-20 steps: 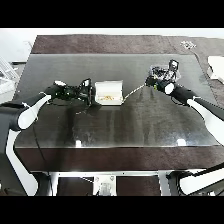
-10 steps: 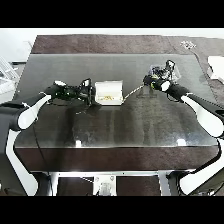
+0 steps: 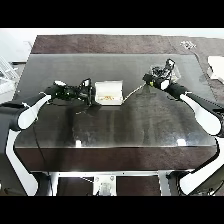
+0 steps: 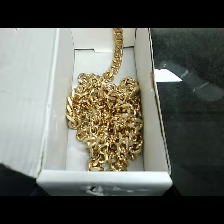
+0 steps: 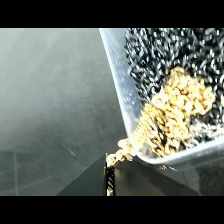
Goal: Fold the box and place the chain.
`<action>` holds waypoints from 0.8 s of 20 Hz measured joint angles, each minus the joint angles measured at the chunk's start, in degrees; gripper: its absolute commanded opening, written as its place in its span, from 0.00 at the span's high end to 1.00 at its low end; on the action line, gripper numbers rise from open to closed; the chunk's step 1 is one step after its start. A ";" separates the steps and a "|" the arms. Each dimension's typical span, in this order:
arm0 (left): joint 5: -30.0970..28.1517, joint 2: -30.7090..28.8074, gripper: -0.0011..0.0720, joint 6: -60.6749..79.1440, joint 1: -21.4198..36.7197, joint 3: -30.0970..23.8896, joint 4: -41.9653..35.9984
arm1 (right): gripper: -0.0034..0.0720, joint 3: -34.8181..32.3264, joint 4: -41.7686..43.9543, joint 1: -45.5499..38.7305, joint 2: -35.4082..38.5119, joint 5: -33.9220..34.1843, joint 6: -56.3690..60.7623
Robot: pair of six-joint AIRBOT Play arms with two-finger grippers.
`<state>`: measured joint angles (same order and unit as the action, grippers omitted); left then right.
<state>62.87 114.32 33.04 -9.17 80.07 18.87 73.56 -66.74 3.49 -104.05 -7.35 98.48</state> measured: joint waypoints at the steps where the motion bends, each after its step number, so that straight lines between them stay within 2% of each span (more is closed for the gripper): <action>1: 0.00 0.00 0.31 0.00 0.00 0.00 0.00 | 0.94 0.02 0.04 0.02 0.63 0.20 -0.02; 6: 0.00 0.00 0.31 0.00 0.00 0.00 0.00 | 0.94 0.11 0.09 1.55 8.72 0.31 -2.34; 16: -0.02 0.00 0.31 0.00 0.00 0.00 0.00 | 0.94 0.13 -0.85 11.37 32.98 -0.35 -13.68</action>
<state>62.85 114.32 33.04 -9.17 80.07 18.87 73.69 -67.59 14.85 -71.07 -7.70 84.79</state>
